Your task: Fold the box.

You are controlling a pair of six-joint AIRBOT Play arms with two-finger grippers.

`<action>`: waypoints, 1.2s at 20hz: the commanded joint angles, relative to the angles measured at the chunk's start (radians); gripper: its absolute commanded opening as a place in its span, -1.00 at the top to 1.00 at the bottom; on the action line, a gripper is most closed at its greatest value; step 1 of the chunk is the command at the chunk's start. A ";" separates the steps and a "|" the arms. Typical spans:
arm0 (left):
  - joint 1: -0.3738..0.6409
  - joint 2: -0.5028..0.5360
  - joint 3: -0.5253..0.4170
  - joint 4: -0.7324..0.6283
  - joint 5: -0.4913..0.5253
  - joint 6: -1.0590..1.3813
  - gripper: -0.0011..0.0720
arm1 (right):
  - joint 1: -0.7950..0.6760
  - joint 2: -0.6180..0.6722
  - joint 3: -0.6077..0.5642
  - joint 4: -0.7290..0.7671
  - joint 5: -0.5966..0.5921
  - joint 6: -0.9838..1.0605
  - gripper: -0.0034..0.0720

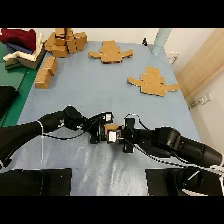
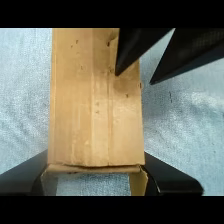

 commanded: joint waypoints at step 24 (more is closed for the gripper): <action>0.000 0.000 0.000 0.000 0.002 0.000 -0.09 | -0.018 -0.064 0.000 0.029 -0.053 0.027 0.90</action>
